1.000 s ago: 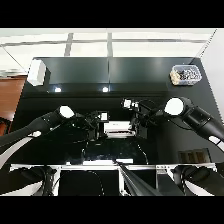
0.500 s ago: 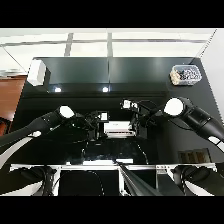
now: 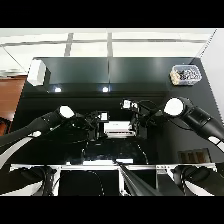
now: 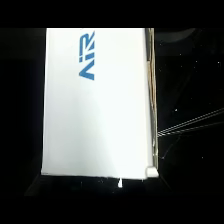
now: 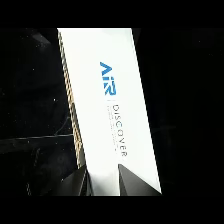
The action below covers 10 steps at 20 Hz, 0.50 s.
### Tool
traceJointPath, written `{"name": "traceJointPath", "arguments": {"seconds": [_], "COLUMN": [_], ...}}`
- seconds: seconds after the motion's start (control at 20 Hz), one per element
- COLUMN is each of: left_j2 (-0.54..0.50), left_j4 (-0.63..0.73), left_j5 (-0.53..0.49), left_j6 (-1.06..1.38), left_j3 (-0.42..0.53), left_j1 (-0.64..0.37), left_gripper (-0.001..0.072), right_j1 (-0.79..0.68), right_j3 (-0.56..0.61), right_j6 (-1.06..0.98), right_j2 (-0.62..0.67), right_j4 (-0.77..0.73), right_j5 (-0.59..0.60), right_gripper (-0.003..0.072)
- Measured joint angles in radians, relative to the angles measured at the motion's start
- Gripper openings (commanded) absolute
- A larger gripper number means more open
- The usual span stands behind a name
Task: Fold the box and place the chain.
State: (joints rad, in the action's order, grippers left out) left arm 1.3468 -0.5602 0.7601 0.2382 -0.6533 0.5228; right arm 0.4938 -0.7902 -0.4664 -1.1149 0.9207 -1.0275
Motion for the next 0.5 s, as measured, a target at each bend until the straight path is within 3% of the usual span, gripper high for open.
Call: {"name": "traceJointPath", "arguments": {"seconds": [0.25,0.3,0.5], "left_j2": [0.000,0.000,0.000], "left_j4": [0.000,0.000,0.000], "left_j5": [0.001,0.001,0.002], "left_j6": [-0.003,-0.005,-0.006], "left_j3": [0.000,0.000,0.000], "left_j1": [0.000,0.000,0.000], "left_gripper": [0.0349,0.0349,0.0349], "right_j1": [0.000,0.000,0.000], "right_j3": [0.000,0.000,0.000], "right_j6": [0.000,0.000,-0.001], "right_j2": [0.000,0.000,0.000], "right_j4": [0.000,0.000,0.007], "right_j5": [0.000,0.000,-0.002], "right_gripper": [0.0217,0.0337,0.0336]}}
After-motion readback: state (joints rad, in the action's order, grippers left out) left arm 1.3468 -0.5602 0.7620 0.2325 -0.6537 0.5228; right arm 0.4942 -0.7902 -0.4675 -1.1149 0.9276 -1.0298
